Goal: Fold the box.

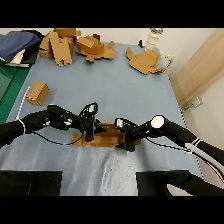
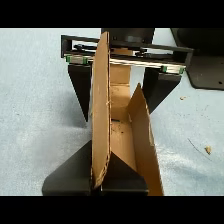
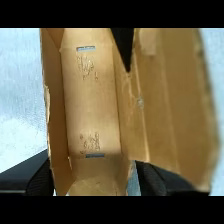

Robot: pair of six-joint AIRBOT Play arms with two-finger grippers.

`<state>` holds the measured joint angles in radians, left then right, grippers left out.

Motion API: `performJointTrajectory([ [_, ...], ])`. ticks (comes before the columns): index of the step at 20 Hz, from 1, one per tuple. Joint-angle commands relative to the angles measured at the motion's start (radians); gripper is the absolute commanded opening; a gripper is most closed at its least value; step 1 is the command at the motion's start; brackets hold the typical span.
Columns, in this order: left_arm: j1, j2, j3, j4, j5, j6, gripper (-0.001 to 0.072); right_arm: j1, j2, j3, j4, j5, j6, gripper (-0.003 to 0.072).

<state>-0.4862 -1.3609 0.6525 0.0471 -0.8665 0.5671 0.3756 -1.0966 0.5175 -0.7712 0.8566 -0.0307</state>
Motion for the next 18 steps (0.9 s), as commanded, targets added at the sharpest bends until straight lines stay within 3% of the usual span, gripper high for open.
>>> performJointTrajectory([
  [1, 0.000, 0.000, 0.001, 0.001, 0.000, 0.000, 0.0011, 0.000, 0.000, 0.000, -0.017, 0.026, -0.009, 0.0706],
  [18, 0.000, 0.000, 0.001, 0.001, 0.000, 0.000, 0.0011, 0.044, -0.001, -0.008, -0.037, -0.080, -0.049, 0.0707],
])
